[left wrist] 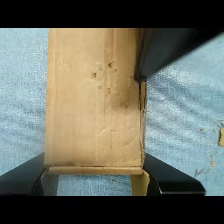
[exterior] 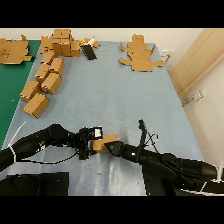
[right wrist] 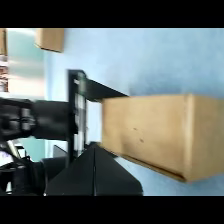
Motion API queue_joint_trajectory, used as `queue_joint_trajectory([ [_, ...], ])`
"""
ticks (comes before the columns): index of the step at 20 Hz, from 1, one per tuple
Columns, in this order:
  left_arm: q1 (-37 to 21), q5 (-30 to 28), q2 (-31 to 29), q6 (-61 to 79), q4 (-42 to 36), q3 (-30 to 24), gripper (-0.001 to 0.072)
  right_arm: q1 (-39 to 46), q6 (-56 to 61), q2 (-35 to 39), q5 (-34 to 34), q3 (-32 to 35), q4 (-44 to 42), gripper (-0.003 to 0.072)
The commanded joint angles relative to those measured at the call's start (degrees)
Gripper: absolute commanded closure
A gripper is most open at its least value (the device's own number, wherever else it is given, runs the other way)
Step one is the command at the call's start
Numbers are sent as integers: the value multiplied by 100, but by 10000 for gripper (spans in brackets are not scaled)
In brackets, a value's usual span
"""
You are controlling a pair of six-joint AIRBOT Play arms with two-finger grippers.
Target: Fold the box.
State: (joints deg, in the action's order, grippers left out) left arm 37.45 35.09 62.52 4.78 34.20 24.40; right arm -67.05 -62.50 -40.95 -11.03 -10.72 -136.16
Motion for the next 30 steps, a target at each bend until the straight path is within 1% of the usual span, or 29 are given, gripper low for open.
queue_joint_trajectory([
  [1, -2, -2, 2, 11, 7, 7, 238, 479, -841, 734, -11, 15, 26, 684],
  [3, -2, -4, 2, 11, 7, 7, 238, 1071, -1311, 1010, 275, 15, -98, 685],
  [5, -2, -4, 2, 11, 7, 7, 238, 1744, -1366, 1034, 682, 15, -94, 684],
  [7, -2, -2, 2, 11, 7, 7, 238, 2245, -1364, 1032, 997, -11, -96, 684],
  [9, -2, -11, 2, 11, 7, 17, 238, 2398, -1364, 1036, 1200, -87, -76, 683],
  [12, -2, -236, 2, 13, 7, 17, 238, 2393, -1355, 1036, 1416, -192, -79, 684],
  [14, 0, -219, 2, 13, 2, 17, 237, 2393, -1342, 1038, 1504, -238, -79, 684],
  [21, 0, -173, -2, 13, 2, 68, 238, 2398, -1342, 1043, 1443, -240, -79, 684],
  [25, 7, -186, -7, 11, -118, 122, 239, 2398, -1338, 1043, 831, -240, -90, 683],
  [27, -4, -398, -81, -243, -96, 223, 238, 2398, -1338, 1043, 538, -240, -157, 684],
  [30, -68, -999, -365, -1379, 24, 310, 238, 2398, -1338, 1040, 498, -240, -164, 683],
])
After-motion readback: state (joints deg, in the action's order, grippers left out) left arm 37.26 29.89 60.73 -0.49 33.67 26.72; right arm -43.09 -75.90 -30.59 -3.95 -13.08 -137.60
